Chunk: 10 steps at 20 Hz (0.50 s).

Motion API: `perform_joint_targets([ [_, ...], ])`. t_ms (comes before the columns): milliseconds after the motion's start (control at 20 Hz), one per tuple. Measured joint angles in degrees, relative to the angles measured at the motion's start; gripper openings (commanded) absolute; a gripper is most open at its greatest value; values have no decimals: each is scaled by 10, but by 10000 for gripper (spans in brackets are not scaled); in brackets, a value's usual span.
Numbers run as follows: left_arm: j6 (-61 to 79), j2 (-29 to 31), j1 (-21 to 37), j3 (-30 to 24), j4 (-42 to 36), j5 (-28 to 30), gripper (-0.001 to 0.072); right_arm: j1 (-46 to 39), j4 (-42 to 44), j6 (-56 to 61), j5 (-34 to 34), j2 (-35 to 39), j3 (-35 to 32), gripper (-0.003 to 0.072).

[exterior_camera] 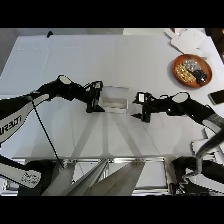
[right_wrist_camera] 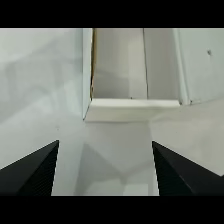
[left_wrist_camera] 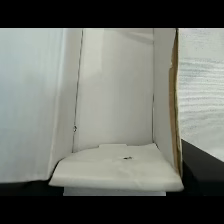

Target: Fold the box and place the chain.

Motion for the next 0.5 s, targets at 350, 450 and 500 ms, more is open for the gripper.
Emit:
perform_joint_targets([
  [350,0,0,0,0,0,0,380,-1,78,-65,-5,-43,14,648],
  [450,0,0,0,0,0,0,380,-1,85,-68,-3,-46,16,652],
  [500,0,0,0,0,0,0,380,-1,88,-69,5,-47,16,652],
])
